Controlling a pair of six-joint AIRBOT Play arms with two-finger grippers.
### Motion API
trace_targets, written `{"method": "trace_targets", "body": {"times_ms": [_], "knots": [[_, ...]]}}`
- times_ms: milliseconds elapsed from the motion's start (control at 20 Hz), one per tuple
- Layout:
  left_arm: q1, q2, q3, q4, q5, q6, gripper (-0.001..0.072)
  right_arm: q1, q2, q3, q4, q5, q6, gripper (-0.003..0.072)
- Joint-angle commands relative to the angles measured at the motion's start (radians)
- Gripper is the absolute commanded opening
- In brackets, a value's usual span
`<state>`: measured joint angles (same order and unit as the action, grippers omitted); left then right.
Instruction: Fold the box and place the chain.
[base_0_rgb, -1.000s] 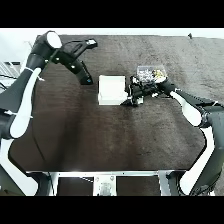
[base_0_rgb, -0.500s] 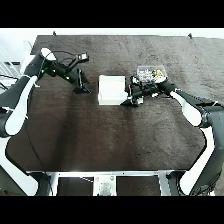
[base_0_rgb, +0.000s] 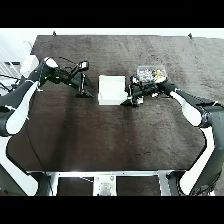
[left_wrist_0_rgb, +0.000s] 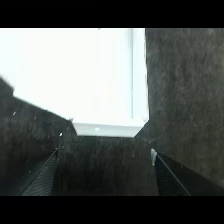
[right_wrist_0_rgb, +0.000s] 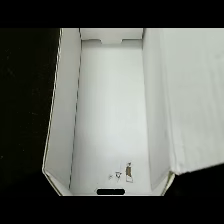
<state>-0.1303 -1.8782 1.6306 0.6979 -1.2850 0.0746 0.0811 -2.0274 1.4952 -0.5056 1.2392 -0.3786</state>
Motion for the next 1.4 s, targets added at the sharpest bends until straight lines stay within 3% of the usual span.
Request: {"method": "trace_targets", "body": {"times_ms": [0,500,800,1350], "knots": [[0.0,-0.023,-0.003,-0.029,0.003,0.013,0.0715,0.001,0.0,0.0,0.0,0.0,0.0,0.0602],[0.0,-0.101,-0.002,-0.108,0.048,0.164,0.0714,0.001,0.0,0.0,0.0,0.0,0.0,0.0602],[-0.05,-0.123,-0.002,-0.068,0.107,0.161,0.0713,0.001,0.0,0.0,0.0,0.0,0.0,0.0602],[-0.05,-0.139,-0.002,-0.107,0.093,0.191,0.0713,0.001,0.0,0.0,0.0,0.0,0.0,0.0602]]}}
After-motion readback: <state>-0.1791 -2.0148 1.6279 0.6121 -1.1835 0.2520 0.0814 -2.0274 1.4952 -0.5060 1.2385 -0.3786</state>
